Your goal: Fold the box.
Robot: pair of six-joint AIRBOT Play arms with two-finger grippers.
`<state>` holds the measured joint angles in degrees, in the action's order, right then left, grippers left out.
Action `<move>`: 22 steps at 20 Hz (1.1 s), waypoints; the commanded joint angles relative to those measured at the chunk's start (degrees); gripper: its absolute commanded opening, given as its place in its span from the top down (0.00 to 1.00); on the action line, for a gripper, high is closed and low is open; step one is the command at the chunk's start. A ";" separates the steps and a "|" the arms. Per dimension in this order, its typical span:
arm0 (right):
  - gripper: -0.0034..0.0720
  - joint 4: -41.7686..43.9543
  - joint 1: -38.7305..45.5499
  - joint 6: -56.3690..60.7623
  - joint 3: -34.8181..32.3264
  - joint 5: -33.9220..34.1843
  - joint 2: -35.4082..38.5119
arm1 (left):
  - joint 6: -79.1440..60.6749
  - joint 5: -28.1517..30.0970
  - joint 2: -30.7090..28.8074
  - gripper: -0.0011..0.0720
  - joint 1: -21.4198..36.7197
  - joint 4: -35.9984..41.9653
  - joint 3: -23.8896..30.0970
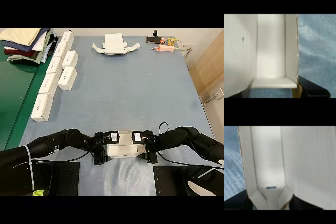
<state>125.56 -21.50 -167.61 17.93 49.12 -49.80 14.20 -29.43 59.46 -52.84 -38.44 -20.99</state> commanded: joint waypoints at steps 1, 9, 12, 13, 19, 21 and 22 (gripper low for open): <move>0.26 0.00 -0.02 0.00 -0.02 -0.02 -0.02 | -0.28 2.69 -3.02 0.06 0.00 -1.03 2.19; 0.26 0.00 -0.02 0.02 -0.02 -0.02 -0.02 | -3.30 6.12 -7.91 0.06 -0.04 -1.36 4.15; 0.26 0.00 -0.02 0.00 -0.02 0.00 -0.02 | -3.32 6.10 -7.91 0.06 -0.28 -0.55 4.15; 0.26 0.00 -0.02 0.00 -0.02 -0.02 -0.02 | -3.37 5.86 -7.91 0.06 -0.52 -0.26 4.15; 0.26 0.00 -0.02 0.00 -0.02 -0.02 -0.02 | -9.14 6.29 -7.72 0.06 -2.19 2.91 4.15; 0.26 0.00 -0.02 0.00 -0.02 -0.02 0.00 | -9.14 6.97 -7.37 0.06 -2.19 2.93 4.13; 0.26 0.00 -0.02 0.00 -0.02 -0.02 0.00 | -9.14 6.97 -7.21 0.06 -2.19 2.93 4.13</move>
